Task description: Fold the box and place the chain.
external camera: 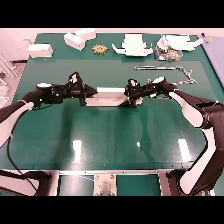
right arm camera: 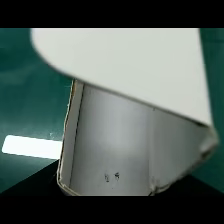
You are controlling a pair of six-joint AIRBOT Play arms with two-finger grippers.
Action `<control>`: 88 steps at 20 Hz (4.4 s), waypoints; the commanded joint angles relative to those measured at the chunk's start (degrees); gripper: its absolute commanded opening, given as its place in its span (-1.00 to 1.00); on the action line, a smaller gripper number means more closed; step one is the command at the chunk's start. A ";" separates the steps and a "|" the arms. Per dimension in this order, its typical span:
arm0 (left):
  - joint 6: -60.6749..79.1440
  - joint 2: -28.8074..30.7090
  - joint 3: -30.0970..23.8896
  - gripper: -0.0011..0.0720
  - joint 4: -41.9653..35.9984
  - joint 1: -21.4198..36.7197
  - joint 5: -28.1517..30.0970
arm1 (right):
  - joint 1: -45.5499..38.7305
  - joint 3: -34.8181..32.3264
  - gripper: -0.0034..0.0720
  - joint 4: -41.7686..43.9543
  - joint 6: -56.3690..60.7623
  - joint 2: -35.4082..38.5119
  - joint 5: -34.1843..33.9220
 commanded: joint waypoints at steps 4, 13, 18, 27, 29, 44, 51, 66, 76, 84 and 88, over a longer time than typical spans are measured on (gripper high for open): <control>-0.70 -4.15 4.83 -0.92 -1.84 -0.07 0.90 | -0.02 -0.02 0.35 0.02 0.02 -0.02 0.02; -2.08 -7.56 8.28 -0.92 -1.86 -3.28 13.05 | -0.02 -0.02 0.35 0.02 0.02 -0.02 0.02; -6.21 -10.43 11.65 -0.92 0.39 -3.28 13.14 | -0.02 -0.02 0.35 0.02 0.02 -0.02 0.02; -8.70 -12.39 11.91 -0.92 4.28 -3.28 13.09 | -0.02 -0.02 0.35 0.02 0.02 -0.02 0.02; -8.66 -12.39 11.91 -0.92 4.31 -3.28 13.07 | -0.02 -0.02 0.35 0.02 0.02 -0.02 0.02; -4.24 -5.33 12.20 -0.92 4.48 -2.62 11.43 | -0.02 -0.02 0.35 0.02 0.02 -0.02 0.02; -17.97 2.82 12.20 -0.27 25.27 1.03 2.86 | -0.02 -0.02 0.35 0.02 0.02 -0.02 0.02; -28.70 -5.35 11.61 0.60 30.64 -0.11 -3.10 | -0.02 -0.02 0.35 0.02 0.02 -0.02 0.02; -28.20 -7.52 11.61 -0.17 30.10 -1.27 -0.39 | -0.02 -0.02 0.35 0.02 0.02 -0.02 0.02; -24.79 -7.63 11.61 -0.18 29.46 -2.64 2.95 | -0.02 -0.02 0.35 0.02 0.02 -0.02 0.02; -23.91 -7.87 11.61 -0.67 29.51 -4.17 5.09 | -0.02 -0.02 0.35 0.02 0.02 -0.02 0.02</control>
